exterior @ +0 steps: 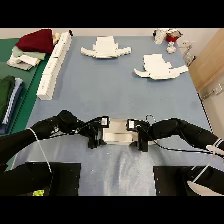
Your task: Fold the box.
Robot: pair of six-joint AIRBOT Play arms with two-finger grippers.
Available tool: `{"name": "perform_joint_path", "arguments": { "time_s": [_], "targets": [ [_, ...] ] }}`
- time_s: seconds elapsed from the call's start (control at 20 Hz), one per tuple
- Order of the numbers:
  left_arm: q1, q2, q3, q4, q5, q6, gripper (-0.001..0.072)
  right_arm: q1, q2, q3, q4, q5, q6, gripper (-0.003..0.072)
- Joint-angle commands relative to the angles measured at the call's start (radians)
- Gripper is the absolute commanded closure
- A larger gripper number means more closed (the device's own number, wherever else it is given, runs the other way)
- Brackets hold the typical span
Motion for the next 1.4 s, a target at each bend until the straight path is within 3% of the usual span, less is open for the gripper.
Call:
{"name": "perform_joint_path", "arguments": {
  "time_s": [0.0,0.4,0.5,1.35],
  "targets": [
    [0.000,-0.001,0.000,0.015,-0.008,-0.010,0.0007,0.001,0.000,0.000,0.000,0.000,0.002,0.0156],
    [0.000,0.000,0.000,0.013,-0.007,-0.007,0.0011,0.001,0.000,0.000,0.000,0.000,0.002,0.0156],
    [0.000,-0.001,0.000,0.007,-0.010,0.003,0.0198,0.001,0.000,0.000,0.000,0.000,0.002,0.0156],
    [-0.006,0.000,0.000,-0.014,-0.005,0.014,0.0196,0.001,0.000,0.000,0.000,0.000,0.002,0.0156]
  ]
}}
